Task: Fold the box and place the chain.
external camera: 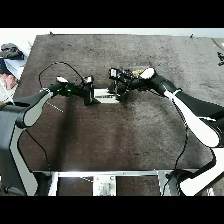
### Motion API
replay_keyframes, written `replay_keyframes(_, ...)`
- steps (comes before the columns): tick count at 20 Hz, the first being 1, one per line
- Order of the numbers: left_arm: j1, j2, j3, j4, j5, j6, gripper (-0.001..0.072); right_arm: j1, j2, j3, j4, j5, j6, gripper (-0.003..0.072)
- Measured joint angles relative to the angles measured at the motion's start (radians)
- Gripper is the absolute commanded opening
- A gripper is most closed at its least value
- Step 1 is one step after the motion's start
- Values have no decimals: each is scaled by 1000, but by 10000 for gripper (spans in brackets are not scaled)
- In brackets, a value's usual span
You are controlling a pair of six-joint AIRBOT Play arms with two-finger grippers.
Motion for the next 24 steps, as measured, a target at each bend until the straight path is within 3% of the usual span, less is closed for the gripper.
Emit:
replay_keyframes(13, 0, 0, 0, 2, -6, 3, 345, -2, -40, -8, -3, 60, 27, 156)
replay_keyframes(14, 0, 0, 0, 2, -6, 3, 345, -2, -43, -10, -1, 61, 29, 176)
replay_keyframes(15, 0, 0, 0, 2, -5, 3, 345, -3, -45, -11, -1, 63, 32, 320)
replay_keyframes(16, 0, 0, 0, 2, -5, 1, 345, -6, -46, -12, 0, 77, 34, 338)
replay_keyframes(24, 0, 0, 0, 2, -7, 2, 345, -61, -14, -14, 43, 172, 37, 322)
